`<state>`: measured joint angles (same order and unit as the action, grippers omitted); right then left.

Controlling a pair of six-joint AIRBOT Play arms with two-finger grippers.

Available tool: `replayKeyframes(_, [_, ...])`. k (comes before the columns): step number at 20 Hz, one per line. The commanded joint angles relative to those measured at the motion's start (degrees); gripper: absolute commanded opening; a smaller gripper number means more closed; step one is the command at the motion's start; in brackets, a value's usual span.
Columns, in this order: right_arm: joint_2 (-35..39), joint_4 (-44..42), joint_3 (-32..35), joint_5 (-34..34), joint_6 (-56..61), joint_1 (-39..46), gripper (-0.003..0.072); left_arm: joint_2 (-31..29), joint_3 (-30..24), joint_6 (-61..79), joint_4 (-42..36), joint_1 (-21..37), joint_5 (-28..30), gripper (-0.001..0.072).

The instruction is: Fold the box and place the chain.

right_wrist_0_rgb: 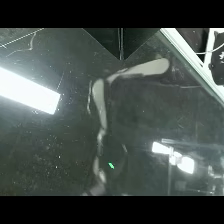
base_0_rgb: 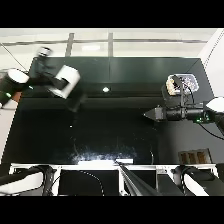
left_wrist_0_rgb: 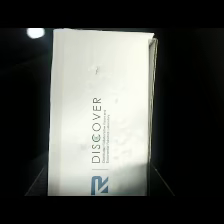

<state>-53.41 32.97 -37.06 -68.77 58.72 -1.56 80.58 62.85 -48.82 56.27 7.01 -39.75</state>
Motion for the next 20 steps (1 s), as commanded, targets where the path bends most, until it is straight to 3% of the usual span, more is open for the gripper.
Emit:
replayKeyframes(1, [0.04,-0.13,-0.04,0.02,1.46,0.02,0.0029,10.99,11.56,-7.34,0.74,12.26,-4.09,0.0296])
replayKeyframes(5, [0.04,-0.13,-0.04,0.26,3.93,0.02,0.0029,20.94,21.92,-8.87,12.87,12.46,-2.73,0.0297])
replayKeyframes(7, [0.04,-0.26,-0.04,1.18,5.03,0.0,0.0029,24.96,25.79,-13.66,15.08,12.2,-3.1,0.0378])
replayKeyframes(9, [0.04,-0.22,-0.07,1.49,5.18,0.0,0.003,27.43,27.98,-15.15,14.69,12.09,-4.07,0.0379])
replayKeyframes(10, [0.04,-0.15,-0.04,1.49,5.46,0.0,0.003,27.91,28.63,-15.17,14.69,11.89,-4.37,0.044])
replayKeyframes(11, [0.04,-0.09,-0.04,1.46,6.03,0.0,0.0029,27.85,29.18,-15.43,14.86,11.47,-4.57,0.0707])
replayKeyframes(12, [0.04,-0.11,-0.04,1.46,6.1,0.0,0.003,27.67,30.42,-16.06,15.93,11.13,-6.43,0.0712])
replayKeyframes(14, [0.04,-0.13,-0.07,1.16,6.23,0.02,0.003,27.47,35.95,-16.24,19.28,10.91,-15.3,0.0712])
replayKeyframes(17, [0.04,-0.09,-0.07,-0.52,6.21,0.02,0.003,27.47,49.03,-19.67,21.38,11.02,-35.8,0.0711])
replayKeyframes(19, [0.04,0.28,-0.07,-2.43,6.19,0.04,0.003,26.84,58.14,-28.92,23.06,10.91,-47.65,0.0665])
replayKeyframes(20, [0.07,0.68,-0.07,-3.28,5.73,0.09,0.003,25.16,59.58,-32.35,23.21,10.91,-50.51,0.0595])
